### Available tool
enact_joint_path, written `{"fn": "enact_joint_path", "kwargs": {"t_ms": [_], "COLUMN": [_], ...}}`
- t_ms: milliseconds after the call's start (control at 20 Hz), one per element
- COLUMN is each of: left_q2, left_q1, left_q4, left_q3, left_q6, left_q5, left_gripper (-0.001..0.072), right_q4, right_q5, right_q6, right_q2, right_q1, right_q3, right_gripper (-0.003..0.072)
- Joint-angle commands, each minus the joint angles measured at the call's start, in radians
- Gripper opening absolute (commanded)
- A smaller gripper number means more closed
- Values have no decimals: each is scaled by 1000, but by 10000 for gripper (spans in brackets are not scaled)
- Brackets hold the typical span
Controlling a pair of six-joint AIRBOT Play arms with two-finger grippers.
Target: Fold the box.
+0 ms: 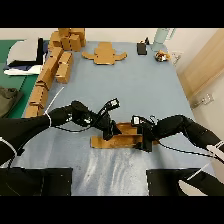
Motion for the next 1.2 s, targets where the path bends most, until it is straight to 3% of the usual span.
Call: {"fn": "enact_joint_path", "kwargs": {"t_ms": [0, 450, 600, 850, 900, 950, 1150], "left_q2": [0, 0, 0, 0, 0, 0, 0], "left_q1": [0, 0, 0, 0, 0, 0, 0], "left_q4": [0, 0, 0, 0, 0, 0, 0], "left_q3": [0, 0, 0, 0, 0, 0, 0], "left_q6": [0, 0, 0, 0, 0, 0, 0], "left_q5": [0, 0, 0, 0, 1, 0, 0], "left_gripper": [14, 14, 14, 14, 14, 14, 14], "right_q4": [-37, -59, -65, -68, -77, -84, -86], "right_q5": [-12, 84, 87, 84, 84, 83, 85], "right_q6": [-51, -50, -50, -50, -50, -51, -50], "right_q2": [-1, 1, 1, 19, 20, 19, 12], "right_q1": [3, 56, 59, 59, 59, 59, 58], "right_q3": [-4, -45, -45, -44, -45, -45, -45], "right_gripper": [696, 674, 634, 633, 594, 494, 468]}}
